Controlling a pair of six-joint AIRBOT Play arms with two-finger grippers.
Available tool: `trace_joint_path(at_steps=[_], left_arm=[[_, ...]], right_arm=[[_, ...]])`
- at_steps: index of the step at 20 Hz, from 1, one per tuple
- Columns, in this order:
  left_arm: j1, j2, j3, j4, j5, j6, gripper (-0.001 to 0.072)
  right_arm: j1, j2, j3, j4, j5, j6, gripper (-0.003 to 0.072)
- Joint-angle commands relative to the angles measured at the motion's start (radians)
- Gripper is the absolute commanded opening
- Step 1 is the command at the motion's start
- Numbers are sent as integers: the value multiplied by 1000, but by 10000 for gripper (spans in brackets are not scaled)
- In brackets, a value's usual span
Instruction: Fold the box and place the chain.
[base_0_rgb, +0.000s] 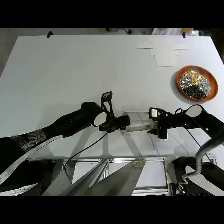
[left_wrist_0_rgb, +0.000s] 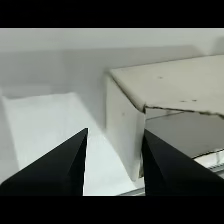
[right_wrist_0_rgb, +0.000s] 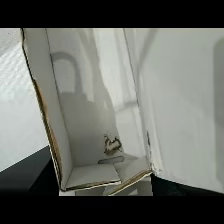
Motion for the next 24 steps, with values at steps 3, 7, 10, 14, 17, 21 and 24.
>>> trace_joint_path(at_steps=[3,7,10,14,17,21,24], left_arm=[[-13,-36,92,116,-151,-99,342],[-31,-98,172,126,-232,-99,342],[-40,-172,275,143,-322,-99,342],[-61,-246,373,171,-359,-189,329],[-80,-274,380,192,-358,-273,271],[-93,-307,381,190,-388,-275,271],[-92,-313,381,191,-387,-299,205]], right_arm=[[-1,1,1,-3,2,-3,340],[-1,1,1,-3,1,-3,340],[-1,1,1,-3,2,-3,340],[-1,1,1,-3,1,-3,340],[-1,1,1,-3,1,-3,340],[-1,1,1,-3,1,-3,340],[-1,1,1,-3,1,-3,340]])
